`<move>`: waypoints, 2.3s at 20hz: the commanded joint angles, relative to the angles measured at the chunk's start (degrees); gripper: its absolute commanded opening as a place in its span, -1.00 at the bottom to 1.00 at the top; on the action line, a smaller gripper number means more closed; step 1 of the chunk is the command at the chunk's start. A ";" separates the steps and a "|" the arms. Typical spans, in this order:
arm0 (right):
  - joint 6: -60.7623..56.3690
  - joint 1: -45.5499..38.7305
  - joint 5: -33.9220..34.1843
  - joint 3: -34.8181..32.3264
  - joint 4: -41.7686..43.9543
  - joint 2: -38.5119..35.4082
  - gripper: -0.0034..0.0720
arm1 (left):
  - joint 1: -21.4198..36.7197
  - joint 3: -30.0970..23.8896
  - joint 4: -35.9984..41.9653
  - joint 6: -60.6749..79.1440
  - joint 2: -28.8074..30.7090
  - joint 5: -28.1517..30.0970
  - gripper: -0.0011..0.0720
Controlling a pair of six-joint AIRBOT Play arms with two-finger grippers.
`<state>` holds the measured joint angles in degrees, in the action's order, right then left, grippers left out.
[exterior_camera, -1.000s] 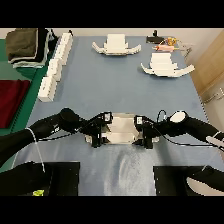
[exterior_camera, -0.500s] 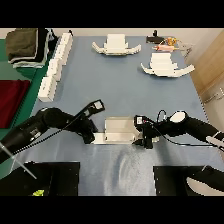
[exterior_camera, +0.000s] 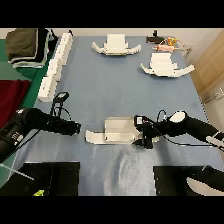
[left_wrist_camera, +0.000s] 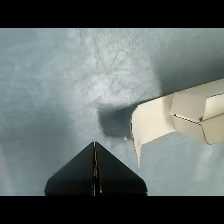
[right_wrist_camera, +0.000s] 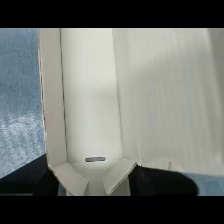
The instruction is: Fold the box.
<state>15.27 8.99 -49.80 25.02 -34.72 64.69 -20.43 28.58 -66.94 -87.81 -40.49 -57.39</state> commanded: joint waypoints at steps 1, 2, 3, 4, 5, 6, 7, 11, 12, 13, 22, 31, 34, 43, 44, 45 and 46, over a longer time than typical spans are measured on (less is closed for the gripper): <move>0.02 0.02 -0.02 0.04 0.00 -0.02 0.53 | 0.22 -4.11 11.43 2.97 -4.96 5.33 -0.93; 0.02 0.02 -0.02 0.04 0.00 -0.02 0.53 | -1.42 -5.03 13.38 3.26 -6.88 7.50 -0.93; 0.02 0.02 -0.02 0.04 0.00 -0.02 0.53 | -3.23 -5.44 14.67 3.45 -8.66 9.22 -0.93; 0.02 0.02 -0.02 0.04 0.00 -0.02 0.53 | -5.29 -5.46 15.39 3.43 -10.21 10.88 -0.93; 0.02 0.02 -0.02 0.04 0.00 -0.02 0.53 | -7.54 -5.42 16.81 3.45 -11.28 12.90 -0.93; 0.02 0.02 -0.02 0.04 0.00 -0.02 0.53 | -9.57 -5.42 18.40 3.43 -11.76 14.84 -0.93; 0.02 0.02 -0.02 0.04 0.00 -0.02 0.53 | -11.54 -5.42 19.89 3.45 -11.93 16.63 -0.93; 0.02 0.02 -0.02 0.04 0.00 -0.02 0.53 | -14.58 -4.04 20.87 3.39 -11.89 16.48 -0.93; 0.02 0.02 -0.02 0.04 0.00 -0.02 0.53 | -14.27 -3.06 20.57 3.41 -11.89 15.47 -0.93; 0.02 0.02 -0.02 0.04 0.00 -0.02 0.53 | -13.88 -2.05 20.41 3.39 -11.89 14.56 -0.93; 0.02 0.02 -0.02 0.04 0.00 -0.02 0.53 | -11.52 1.97 20.74 2.86 -11.91 10.91 0.30; 0.02 0.02 -0.02 0.04 0.00 -0.02 0.53 | -11.76 1.97 27.26 6.12 -13.31 13.86 0.30; 0.02 0.02 -0.02 0.04 0.00 -0.02 0.53 | -14.27 2.10 30.42 10.71 -15.56 15.13 0.30; 0.02 0.02 -0.02 0.04 0.00 -0.02 0.53 | -26.32 7.74 -1.97 -27.12 -17.35 18.58 0.29; 0.02 0.02 -0.02 0.04 0.00 -0.02 0.53 | -27.58 8.72 -4.37 -30.45 -18.29 17.51 0.29; 0.02 0.02 -0.02 0.04 0.00 -0.02 0.53 | -28.87 9.75 -5.88 -32.76 -19.54 16.35 0.29; 0.02 0.02 -0.02 0.04 0.00 -0.02 0.53 | -29.97 10.75 -6.82 -34.71 -20.74 15.19 0.29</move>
<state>15.31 9.02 -49.69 25.02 -34.72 64.69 -46.87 36.80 -65.01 -111.20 -58.96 -39.90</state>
